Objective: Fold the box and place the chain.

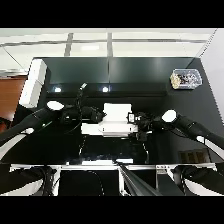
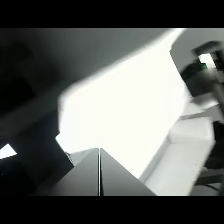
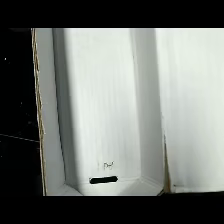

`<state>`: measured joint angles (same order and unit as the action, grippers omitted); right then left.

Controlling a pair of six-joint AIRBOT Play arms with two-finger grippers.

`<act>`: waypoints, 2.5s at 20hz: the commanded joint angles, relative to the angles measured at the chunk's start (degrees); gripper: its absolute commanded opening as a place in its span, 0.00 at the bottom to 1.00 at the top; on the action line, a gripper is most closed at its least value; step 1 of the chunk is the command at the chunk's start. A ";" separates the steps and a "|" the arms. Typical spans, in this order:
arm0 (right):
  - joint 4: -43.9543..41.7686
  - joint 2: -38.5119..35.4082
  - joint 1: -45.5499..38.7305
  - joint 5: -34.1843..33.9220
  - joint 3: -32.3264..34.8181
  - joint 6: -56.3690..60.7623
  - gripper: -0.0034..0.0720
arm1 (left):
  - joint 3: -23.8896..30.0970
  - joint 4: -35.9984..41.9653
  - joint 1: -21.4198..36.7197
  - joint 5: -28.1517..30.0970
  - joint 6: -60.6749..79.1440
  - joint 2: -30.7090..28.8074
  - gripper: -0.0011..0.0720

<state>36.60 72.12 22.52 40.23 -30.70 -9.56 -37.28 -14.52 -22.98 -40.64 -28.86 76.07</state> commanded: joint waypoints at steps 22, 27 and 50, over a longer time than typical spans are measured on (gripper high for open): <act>-0.15 0.00 -0.02 0.04 0.00 0.17 0.38 | 8.17 -24.98 6.45 -15.93 23.78 -20.26 0.94; -0.15 0.00 -0.02 0.02 0.00 0.17 0.38 | 5.66 -34.67 0.26 -1.68 28.98 -14.86 0.98; -0.15 0.00 -0.02 0.02 0.02 0.17 0.38 | 0.20 -21.35 -8.92 -0.20 31.23 -3.65 0.39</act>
<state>36.49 72.14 22.52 40.23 -30.70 -9.41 -37.04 -38.57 -30.65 -42.81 2.42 71.44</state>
